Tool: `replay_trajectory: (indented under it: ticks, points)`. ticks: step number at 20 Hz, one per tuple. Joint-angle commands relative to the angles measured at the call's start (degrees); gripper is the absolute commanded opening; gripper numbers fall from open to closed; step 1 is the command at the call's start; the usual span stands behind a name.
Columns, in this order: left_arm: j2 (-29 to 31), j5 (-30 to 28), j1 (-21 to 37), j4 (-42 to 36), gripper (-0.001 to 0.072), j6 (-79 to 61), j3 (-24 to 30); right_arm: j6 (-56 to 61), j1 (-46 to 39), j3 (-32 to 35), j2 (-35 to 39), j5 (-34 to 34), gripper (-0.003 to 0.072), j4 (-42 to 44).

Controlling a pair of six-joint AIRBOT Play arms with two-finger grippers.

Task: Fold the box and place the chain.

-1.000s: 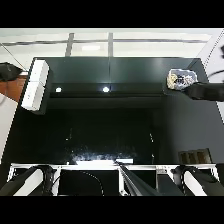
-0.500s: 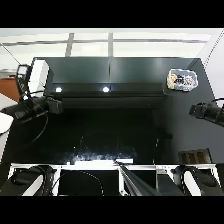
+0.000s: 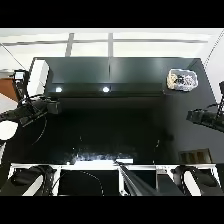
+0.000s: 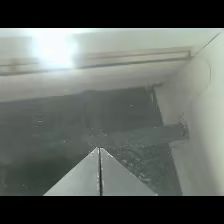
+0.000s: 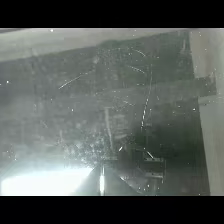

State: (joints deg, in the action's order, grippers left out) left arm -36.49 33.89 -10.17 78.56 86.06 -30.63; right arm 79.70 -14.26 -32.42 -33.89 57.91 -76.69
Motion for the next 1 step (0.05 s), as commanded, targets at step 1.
replay_trajectory:
  ticks: [1]
  points:
    - [0.1, -0.5, 0.0, 0.9, 0.0027, 0.8, 0.1, 0.0, 0.0, 0.1, 0.1, 0.1, 0.0034, 0.0]
